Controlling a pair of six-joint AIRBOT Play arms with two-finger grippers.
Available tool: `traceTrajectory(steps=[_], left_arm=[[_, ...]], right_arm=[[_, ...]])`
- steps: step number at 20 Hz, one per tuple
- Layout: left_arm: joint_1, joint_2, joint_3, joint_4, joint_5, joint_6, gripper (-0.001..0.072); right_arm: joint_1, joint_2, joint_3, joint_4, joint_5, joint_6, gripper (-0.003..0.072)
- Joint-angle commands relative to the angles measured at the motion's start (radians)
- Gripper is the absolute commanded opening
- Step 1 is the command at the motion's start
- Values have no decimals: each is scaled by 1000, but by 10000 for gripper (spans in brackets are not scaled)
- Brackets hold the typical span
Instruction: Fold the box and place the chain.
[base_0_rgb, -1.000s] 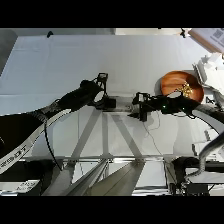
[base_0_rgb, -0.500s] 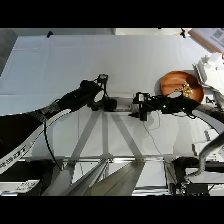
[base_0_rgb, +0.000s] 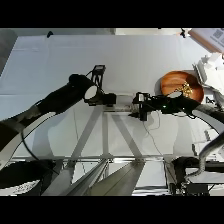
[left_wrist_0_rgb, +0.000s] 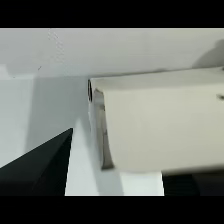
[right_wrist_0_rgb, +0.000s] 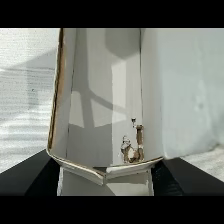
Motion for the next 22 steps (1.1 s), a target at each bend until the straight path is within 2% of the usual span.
traceTrajectory(steps=[1, 6, 9, 11, 13, 17, 19, 22], left_arm=[[10, 82, 1, 2, -43, 87, 579], [61, 169, 0, 0, -115, 411, 576], [128, 176, -14, 0, -104, 663, 577], [184, 176, -51, -33, -52, 861, 578], [246, 176, -103, -166, 4, 1103, 577], [396, 174, -219, -576, 35, 1730, 579], [466, 153, -262, -758, 12, 1997, 579], [530, 69, -278, -882, -78, 2333, 580]], right_arm=[[0, 0, 0, 0, 0, 0, 547], [0, 0, 0, 1, 0, 0, 547], [0, 0, 0, 0, 0, 0, 547], [0, 0, 0, 0, 0, 0, 547], [0, 0, 0, 0, 0, 0, 547], [0, 0, 0, 0, 0, 0, 547], [0, 0, 0, 0, 0, 0, 547], [0, 0, 0, 0, 0, 0, 547]])
